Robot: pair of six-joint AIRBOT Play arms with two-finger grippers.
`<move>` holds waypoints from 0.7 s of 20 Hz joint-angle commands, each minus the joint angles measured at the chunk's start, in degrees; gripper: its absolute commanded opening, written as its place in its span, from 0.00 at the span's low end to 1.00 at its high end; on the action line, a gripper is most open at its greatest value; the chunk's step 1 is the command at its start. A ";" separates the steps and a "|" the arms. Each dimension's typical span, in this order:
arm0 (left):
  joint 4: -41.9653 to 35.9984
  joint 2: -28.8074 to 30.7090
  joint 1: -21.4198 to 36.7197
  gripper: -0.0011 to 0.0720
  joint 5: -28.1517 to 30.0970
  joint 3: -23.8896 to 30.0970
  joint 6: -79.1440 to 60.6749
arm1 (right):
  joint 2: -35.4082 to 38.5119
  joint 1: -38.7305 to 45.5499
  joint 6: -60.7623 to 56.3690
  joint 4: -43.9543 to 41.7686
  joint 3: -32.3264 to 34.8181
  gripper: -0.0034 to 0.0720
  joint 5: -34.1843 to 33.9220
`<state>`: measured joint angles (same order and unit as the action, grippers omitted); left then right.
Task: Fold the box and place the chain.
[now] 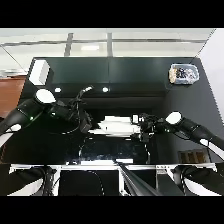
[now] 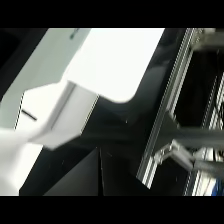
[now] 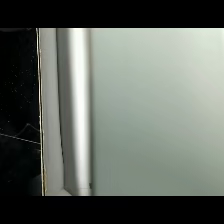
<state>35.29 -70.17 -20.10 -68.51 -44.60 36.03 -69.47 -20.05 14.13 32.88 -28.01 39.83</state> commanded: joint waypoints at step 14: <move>-8.09 -12.66 -4.90 0.05 24.72 -2.54 -5.57 | 0.00 -0.07 -0.04 -0.07 0.04 0.05 -0.02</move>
<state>23.05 -79.31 -24.91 -39.24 -45.63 30.24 -69.47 -20.05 14.11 32.86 -28.01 39.83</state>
